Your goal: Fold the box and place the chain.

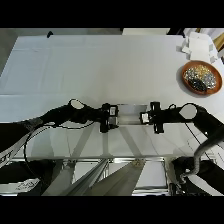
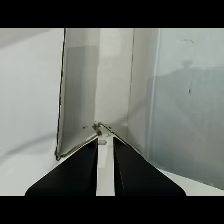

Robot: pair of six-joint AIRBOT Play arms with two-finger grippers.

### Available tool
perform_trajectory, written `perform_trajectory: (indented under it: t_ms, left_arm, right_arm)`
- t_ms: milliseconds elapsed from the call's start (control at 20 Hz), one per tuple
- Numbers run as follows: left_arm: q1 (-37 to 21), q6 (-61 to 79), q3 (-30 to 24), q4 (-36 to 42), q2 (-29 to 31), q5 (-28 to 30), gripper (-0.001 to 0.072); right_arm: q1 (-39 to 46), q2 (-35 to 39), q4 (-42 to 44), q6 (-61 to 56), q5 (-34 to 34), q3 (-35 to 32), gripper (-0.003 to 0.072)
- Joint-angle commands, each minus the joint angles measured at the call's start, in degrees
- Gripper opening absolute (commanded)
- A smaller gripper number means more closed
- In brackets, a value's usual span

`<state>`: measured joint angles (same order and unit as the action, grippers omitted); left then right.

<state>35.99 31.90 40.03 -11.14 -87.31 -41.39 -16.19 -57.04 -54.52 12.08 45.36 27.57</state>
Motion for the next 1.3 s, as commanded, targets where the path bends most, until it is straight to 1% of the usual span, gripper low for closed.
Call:
perform_trajectory:
  t_ms: [0, 100, 200, 250, 300, 550, 700, 750, 800, 900, 950, 1000, 1100, 1250]
  left_arm:
    - [-0.04, 0.02, 0.04, 0.0, -0.04, 0.0, 0.0073]
    - [-0.04, 0.02, 0.04, -0.02, -0.04, -0.02, 0.0073]
    - [-0.04, 0.02, 0.07, 0.0, -0.04, -0.02, 0.0073]
    - [-0.04, 0.02, 0.04, 0.0, -0.04, -0.02, 0.0073]
    - [-0.04, 0.02, 0.04, 0.0, -0.04, 0.0, 0.0073]
    - [-0.04, 0.02, 0.04, -0.02, -0.04, -0.02, 0.0073]
    - [-0.04, 0.02, 0.04, -0.02, -0.04, 0.0, 0.0073]
    - [-0.04, 0.02, 0.04, -0.02, -0.04, -0.02, 0.0073]
    - [-0.04, 0.02, 0.07, -0.02, -0.04, -0.02, 0.0073]
    - [-0.04, 0.02, 0.04, 0.0, -0.04, -0.02, 0.0073]
    - [-0.04, 0.02, 0.04, 0.0, -0.02, -0.02, 0.0073]
    - [-0.04, 0.02, 0.04, -0.02, -0.02, -0.02, 0.0073]
    - [-0.04, 0.02, 0.04, 0.0, -0.02, 0.0, 0.0073]
    - [-0.04, 0.02, 0.07, -0.02, -0.04, 0.0, 0.0073]
  right_arm:
    - [-0.37, -0.37, 1.05, 0.0, -0.59, -0.02, 0.0119]
    - [-0.37, -0.52, 1.77, 0.0, -0.63, -0.02, 0.0187]
    - [-0.37, -0.72, 3.23, 0.0, -0.61, -0.02, 0.0202]
    - [-0.37, -0.74, 3.48, 0.0, -0.61, -0.02, 0.0278]
    - [-0.35, -0.74, 3.48, -0.22, -0.57, -0.02, 0.0332]
    - [1.38, -0.57, 2.08, -5.9, 1.11, -0.02, 0.0336]
    - [5.9, 1.84, -2.29, -14.34, 3.91, -0.02, 0.0335]
    - [8.09, 3.32, -2.38, -16.59, 5.44, -0.02, 0.0332]
    - [10.12, 5.03, -2.19, -17.99, 6.97, -0.02, 0.0278]
    - [14.32, 9.49, -2.19, -20.57, 10.05, -0.02, 0.0013]
    - [16.46, 11.43, -2.16, -22.69, 10.97, -0.02, 0.0017]
    - [18.12, 12.35, -1.95, -27.17, 10.88, -0.02, 0.0017]
    - [20.26, 12.31, -2.97, -40.44, 9.68, -0.02, 0.0017]
    - [22.75, 12.13, -7.87, -61.72, 6.56, -0.02, 0.0017]
